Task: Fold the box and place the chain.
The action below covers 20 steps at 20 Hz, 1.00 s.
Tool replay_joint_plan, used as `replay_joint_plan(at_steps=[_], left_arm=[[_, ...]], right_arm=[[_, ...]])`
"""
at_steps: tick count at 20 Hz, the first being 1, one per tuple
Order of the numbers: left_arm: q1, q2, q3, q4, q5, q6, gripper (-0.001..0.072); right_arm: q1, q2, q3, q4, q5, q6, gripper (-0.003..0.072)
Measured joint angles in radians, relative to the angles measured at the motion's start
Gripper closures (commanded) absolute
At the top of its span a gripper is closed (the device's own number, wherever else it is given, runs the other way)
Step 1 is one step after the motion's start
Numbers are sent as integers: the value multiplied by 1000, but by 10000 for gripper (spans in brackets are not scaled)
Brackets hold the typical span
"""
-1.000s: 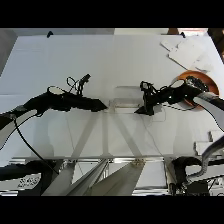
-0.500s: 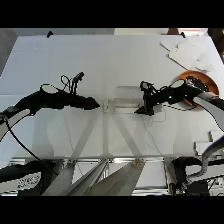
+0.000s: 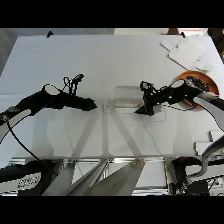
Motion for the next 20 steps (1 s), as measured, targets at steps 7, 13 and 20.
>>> replay_joint_plan(at_steps=[7,13,20], left_arm=[[-50,-43,0,-49,38,-19,711],[-73,-58,0,-94,54,-16,711],[-100,-78,1,-113,80,-13,710]], right_arm=[[0,0,0,0,0,0,186],[0,0,0,0,0,0,186],[0,0,0,0,0,0,186]])
